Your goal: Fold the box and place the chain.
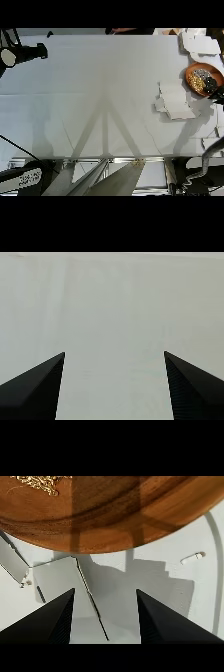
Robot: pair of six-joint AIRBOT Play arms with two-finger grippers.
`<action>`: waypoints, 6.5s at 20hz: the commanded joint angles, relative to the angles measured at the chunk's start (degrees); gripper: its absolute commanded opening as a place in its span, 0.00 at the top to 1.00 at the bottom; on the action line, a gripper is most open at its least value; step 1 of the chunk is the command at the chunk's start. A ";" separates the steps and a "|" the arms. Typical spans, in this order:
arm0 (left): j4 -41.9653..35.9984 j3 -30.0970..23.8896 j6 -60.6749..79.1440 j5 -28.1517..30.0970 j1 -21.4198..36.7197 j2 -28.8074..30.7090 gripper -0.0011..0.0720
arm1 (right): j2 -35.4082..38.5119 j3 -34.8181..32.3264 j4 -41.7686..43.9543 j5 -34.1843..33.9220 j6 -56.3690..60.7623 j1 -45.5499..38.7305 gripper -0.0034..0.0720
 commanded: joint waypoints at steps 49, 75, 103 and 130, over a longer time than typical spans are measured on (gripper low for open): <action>0.02 -0.02 0.02 0.02 0.02 0.04 0.03 | 36.94 -45.00 42.86 -46.45 -20.52 50.95 0.95; 0.02 -0.02 0.02 0.00 0.02 0.04 0.03 | 32.72 -57.37 55.43 -83.54 -20.55 74.69 0.94; -26.25 7.21 39.69 -19.02 -2.25 -7.67 0.38 | 32.72 -57.37 55.43 -83.54 -20.55 74.69 0.94; -50.49 21.66 63.49 -46.64 -15.13 -27.87 0.03 | 32.72 -57.37 55.43 -83.54 -20.55 74.69 0.94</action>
